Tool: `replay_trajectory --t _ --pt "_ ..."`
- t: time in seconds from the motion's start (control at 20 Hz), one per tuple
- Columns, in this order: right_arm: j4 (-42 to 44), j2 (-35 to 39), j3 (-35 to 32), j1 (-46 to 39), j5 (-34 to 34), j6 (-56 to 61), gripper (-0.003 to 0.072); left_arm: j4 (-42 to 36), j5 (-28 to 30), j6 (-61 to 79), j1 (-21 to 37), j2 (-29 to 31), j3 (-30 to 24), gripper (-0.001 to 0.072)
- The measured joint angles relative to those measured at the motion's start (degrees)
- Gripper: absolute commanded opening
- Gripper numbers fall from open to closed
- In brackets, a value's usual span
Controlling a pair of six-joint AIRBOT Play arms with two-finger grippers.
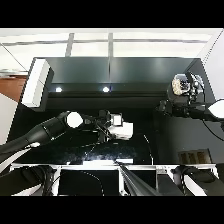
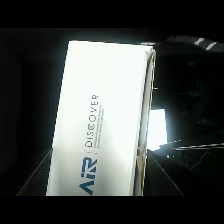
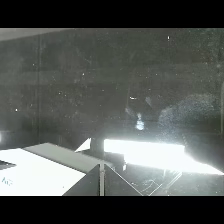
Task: Fold the box and place the chain.
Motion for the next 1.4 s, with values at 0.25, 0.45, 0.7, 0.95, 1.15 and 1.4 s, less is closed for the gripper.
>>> replay_trajectory --t 0.25,0.45,0.7,0.95,1.15,1.4 --pt "0.00 0.00 0.00 0.00 0.00 0.00 0.0038 -0.09 0.22 0.02 0.00 -0.33 0.02 0.0704" --pt "0.00 0.00 0.00 0.00 0.00 0.02 0.0038 0.04 0.85 0.00 0.00 -0.44 0.17 0.0704" --pt "0.00 0.00 0.00 0.00 0.00 0.00 0.0038 0.13 -0.90 -1.27 0.11 -0.44 1.73 0.0704" --pt "0.00 0.00 0.00 0.00 0.00 0.02 0.0038 0.09 -5.27 -3.28 2.23 -0.44 3.85 0.0702" --pt "0.00 0.00 0.00 0.00 0.00 0.00 0.0038 0.07 -8.17 -3.76 4.98 -0.90 4.52 0.0701" --pt "0.02 0.00 0.00 0.00 -0.07 0.02 0.0038 -0.55 -12.04 -1.42 6.19 -2.91 5.88 0.0701"
